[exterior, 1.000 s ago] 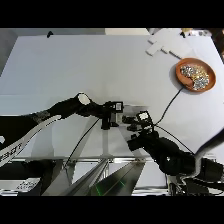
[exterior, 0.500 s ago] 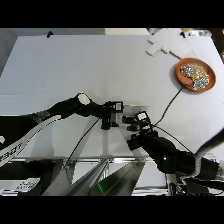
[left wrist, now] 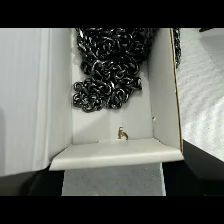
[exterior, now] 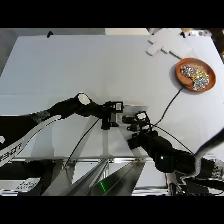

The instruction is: Fold the box and place the chain.

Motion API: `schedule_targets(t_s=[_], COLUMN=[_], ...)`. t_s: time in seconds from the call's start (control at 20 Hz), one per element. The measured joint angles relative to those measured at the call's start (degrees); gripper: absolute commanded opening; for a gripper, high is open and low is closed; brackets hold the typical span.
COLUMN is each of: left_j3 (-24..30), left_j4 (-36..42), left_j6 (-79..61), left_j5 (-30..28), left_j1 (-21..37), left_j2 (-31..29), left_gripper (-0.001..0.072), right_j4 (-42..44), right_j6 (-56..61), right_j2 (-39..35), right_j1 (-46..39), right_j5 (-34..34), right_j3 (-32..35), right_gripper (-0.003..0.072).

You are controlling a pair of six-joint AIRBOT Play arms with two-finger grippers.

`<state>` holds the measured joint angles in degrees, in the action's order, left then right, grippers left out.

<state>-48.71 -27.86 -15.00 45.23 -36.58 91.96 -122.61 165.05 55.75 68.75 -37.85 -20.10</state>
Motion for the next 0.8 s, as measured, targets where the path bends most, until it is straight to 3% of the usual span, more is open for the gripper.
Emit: schedule_targets(t_s=[0.35,0.8], left_j3=[0.0,0.0], left_j4=[0.0,0.0], left_j6=[0.0,0.0], left_j5=[0.0,0.0], left_j1=[0.0,0.0], left_j2=[0.0,0.0], left_gripper=[0.0255,0.0255], right_j4=[-3.0,-6.3], right_j6=[1.0,6.8], right_j2=[0.2,2.3], right_j1=[0.0,0.0], right_j5=[1.3,1.2], right_j3=[0.0,0.0], right_gripper=[0.0295,0.0189])
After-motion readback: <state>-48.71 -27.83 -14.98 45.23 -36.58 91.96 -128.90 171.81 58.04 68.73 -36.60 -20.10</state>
